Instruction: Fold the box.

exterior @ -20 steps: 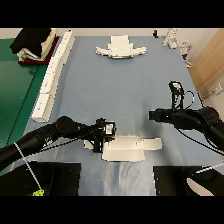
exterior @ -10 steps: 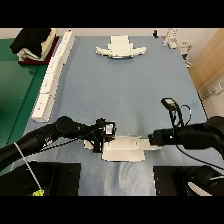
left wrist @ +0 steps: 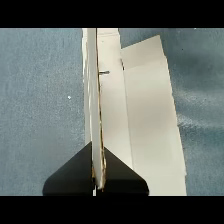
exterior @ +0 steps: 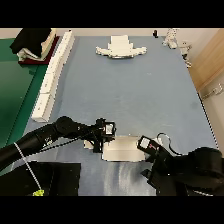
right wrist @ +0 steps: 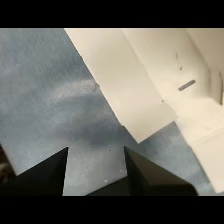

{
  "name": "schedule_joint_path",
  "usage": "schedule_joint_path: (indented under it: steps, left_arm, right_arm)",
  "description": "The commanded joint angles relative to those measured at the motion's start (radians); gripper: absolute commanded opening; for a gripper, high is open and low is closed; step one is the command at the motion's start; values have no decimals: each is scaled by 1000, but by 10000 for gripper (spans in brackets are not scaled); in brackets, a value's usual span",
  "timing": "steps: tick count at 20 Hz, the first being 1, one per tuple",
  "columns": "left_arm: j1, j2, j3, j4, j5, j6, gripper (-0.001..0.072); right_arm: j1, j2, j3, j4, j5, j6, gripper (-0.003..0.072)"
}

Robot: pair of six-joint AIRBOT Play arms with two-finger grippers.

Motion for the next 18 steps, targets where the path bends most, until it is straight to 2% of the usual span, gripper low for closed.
schedule_joint_path:
  steps: [1, 2, 4, 8, 13, 18]
  left_arm:
    - [0, 0, 0, 0, 1, 0, 13]
    - [0, 0, 0, 0, 1, 0, 13]
    - [0, 0, 0, 0, 1, 0, 13]
    - [0, 0, 0, 0, 1, 0, 13]
    - [0, 0, 0, 0, 1, 0, 13]
    - [0, 0, 0, 0, 1, 0, 13]
  right_arm:
    - [97, -103, -32, -208, 166, -92, 534]
    - [97, -144, -32, -232, 214, -103, 559]
    - [97, -227, -32, -268, 278, -115, 560]
    - [97, -319, -23, -352, 319, -66, 558]
    - [97, -294, 22, -500, 247, 160, 557]
    - [97, -277, 73, -506, 113, 333, 557]
